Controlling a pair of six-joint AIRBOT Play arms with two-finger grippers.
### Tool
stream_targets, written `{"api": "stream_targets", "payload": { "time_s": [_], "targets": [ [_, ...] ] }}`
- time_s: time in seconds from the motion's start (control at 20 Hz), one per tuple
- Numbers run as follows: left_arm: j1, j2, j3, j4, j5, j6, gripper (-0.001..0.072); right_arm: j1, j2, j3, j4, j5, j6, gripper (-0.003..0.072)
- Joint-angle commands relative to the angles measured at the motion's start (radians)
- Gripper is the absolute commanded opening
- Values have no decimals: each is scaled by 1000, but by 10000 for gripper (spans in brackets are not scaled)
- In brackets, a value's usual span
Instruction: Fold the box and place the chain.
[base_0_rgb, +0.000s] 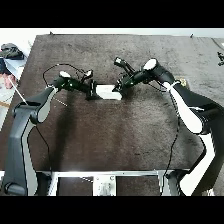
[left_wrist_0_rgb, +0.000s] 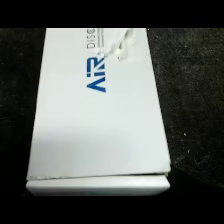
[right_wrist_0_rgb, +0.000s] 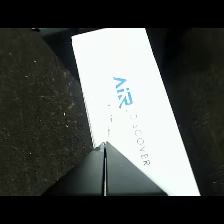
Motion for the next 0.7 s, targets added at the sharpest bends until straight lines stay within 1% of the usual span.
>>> {"api": "stream_targets", "payload": {
  "time_s": [0.0,0.25,0.35,0.45,0.55,0.65],
  "targets": [
    [0,1,1,0,0,-1,278,-1,-29,-1,-76,21,56,-15],
    [0,1,1,0,0,-1,278,-1,-8,0,-72,21,56,-15],
    [0,1,1,0,0,-1,278,-1,39,0,-21,21,57,-16],
    [0,1,1,0,0,-1,278,-1,121,0,60,22,57,-17],
    [0,1,1,0,0,-1,279,-1,234,-24,106,12,63,-17],
    [0,1,1,0,0,-1,279,-1,382,-119,111,-64,91,-18]
  ]
}}
